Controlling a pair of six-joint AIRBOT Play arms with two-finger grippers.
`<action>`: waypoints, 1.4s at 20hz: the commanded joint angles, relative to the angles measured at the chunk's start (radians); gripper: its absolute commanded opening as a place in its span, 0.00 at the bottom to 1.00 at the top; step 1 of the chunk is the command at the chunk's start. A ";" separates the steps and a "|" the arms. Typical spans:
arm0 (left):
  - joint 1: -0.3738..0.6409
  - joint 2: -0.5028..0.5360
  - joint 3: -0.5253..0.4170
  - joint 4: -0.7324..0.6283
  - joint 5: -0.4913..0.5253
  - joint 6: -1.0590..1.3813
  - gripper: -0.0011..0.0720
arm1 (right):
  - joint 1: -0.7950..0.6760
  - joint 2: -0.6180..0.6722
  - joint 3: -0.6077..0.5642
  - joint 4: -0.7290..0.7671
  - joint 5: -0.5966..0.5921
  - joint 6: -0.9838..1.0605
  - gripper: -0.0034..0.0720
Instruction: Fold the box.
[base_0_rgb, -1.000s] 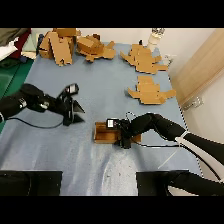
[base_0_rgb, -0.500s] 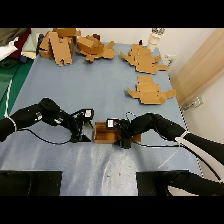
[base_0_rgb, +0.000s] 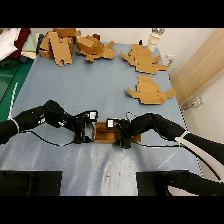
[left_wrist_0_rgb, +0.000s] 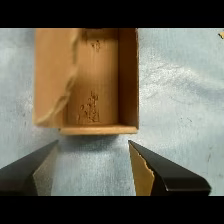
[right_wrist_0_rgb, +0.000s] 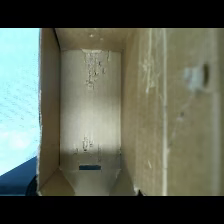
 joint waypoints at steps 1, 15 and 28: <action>-0.039 -0.001 0.000 -0.009 0.040 -0.006 0.97 | 0.000 0.000 0.000 0.000 0.000 0.000 0.83; -0.066 -0.046 0.000 -0.048 0.056 -0.003 0.97 | 0.000 -0.001 0.000 0.000 0.001 0.000 0.83; -0.058 -0.046 -0.013 -0.062 0.061 0.037 0.97 | 0.000 0.000 0.000 0.000 0.000 0.000 0.83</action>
